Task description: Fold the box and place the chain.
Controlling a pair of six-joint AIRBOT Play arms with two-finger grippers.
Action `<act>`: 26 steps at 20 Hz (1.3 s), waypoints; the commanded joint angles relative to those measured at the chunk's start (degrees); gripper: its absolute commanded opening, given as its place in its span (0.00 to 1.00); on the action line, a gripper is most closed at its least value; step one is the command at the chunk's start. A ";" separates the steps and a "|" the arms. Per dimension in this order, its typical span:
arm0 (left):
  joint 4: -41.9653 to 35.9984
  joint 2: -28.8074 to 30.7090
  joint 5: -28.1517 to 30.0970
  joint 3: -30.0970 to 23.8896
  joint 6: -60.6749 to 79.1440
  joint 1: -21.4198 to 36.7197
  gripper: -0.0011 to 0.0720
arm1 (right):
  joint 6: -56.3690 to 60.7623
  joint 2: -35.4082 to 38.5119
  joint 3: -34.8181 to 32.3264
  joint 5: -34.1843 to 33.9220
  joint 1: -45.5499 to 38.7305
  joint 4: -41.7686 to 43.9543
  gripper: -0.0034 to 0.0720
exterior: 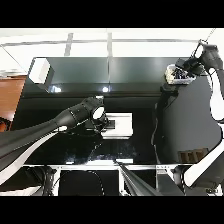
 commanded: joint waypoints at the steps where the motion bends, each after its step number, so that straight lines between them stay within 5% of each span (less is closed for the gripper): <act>1: -0.07 0.02 0.04 0.04 0.02 0.04 0.05 | -2.34 -3.67 2.49 -0.15 -0.81 2.45 0.76; 4: -0.04 0.02 0.04 0.04 0.02 0.04 0.05 | -3.56 -3.80 3.72 1.99 -0.81 2.69 0.11; 5: -0.04 0.02 0.04 0.04 0.02 0.04 0.05 | -4.87 -3.80 5.53 4.22 -0.81 2.62 0.06; 15: -0.04 0.02 0.09 0.04 0.02 0.04 0.05 | -16.63 13.62 7.61 14.60 -0.81 5.29 0.06; 26: -0.02 0.02 -0.55 0.04 0.04 0.04 0.05 | -24.20 58.23 -20.39 19.15 4.87 20.02 0.06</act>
